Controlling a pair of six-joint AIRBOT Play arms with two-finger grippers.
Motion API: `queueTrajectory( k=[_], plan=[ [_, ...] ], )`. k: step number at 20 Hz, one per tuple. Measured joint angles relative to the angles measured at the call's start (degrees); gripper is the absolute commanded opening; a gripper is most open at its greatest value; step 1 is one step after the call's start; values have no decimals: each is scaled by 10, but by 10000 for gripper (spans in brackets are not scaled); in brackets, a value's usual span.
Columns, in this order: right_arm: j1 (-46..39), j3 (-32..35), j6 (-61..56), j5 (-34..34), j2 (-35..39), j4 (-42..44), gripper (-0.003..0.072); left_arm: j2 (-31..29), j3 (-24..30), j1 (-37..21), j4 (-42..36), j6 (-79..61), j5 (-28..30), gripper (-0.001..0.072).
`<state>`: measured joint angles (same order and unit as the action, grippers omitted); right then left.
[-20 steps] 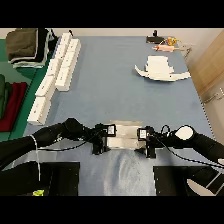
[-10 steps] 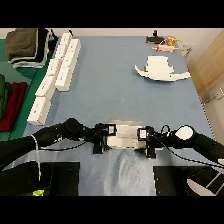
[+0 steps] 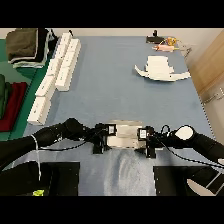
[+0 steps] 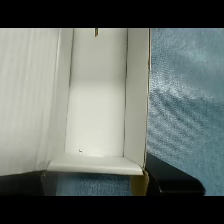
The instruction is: Fold the box.
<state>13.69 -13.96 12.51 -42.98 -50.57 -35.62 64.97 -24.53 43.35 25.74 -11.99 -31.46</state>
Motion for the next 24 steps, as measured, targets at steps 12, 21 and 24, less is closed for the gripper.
queueTrajectory(
  k=[12, 21, 24],
  plan=[
    [0, 0, 0, -7, 3, 2, 719, 0, 0, 0, 0, 0, -1, 477],
    [-1, -3, -16, -12, 40, 0, 714, 0, 0, 0, 0, 0, -1, 476],
    [-1, -3, -57, -31, 56, -38, 714, 0, 0, 0, 0, 0, -1, 477]
  ],
)
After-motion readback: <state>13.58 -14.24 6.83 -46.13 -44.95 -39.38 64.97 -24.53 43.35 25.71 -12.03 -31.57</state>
